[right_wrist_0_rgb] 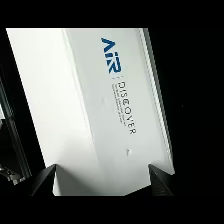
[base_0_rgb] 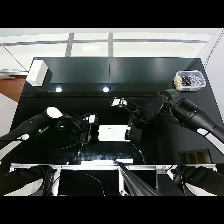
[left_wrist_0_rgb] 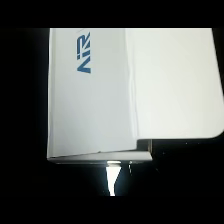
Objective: Fold the box and place the chain.
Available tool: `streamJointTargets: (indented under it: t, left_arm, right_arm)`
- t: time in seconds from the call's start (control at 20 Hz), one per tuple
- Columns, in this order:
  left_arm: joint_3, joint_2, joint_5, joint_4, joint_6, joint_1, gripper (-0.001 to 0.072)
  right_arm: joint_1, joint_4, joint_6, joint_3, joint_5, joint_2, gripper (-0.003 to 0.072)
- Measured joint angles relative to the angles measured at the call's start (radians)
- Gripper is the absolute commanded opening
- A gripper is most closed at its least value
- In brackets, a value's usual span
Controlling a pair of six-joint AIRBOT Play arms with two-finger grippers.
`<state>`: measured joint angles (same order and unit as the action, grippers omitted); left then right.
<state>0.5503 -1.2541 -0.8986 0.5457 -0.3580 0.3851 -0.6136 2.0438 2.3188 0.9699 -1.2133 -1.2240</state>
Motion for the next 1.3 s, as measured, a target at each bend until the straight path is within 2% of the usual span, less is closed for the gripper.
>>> streamJointTargets:
  t: [0.75, 1.3]
  left_arm:
    - [0.000, 0.000, 0.000, 0.000, 0.000, 0.000, 0.0483]
    - [0.000, 0.000, 0.000, 0.000, 0.000, 0.000, 0.0483]
  right_arm:
    - [-0.013, -0.005, -0.011, 0.000, -0.041, 0.003, 0.0695]
    - [-0.037, -0.069, -0.019, 0.000, -0.035, 0.030, 0.0695]
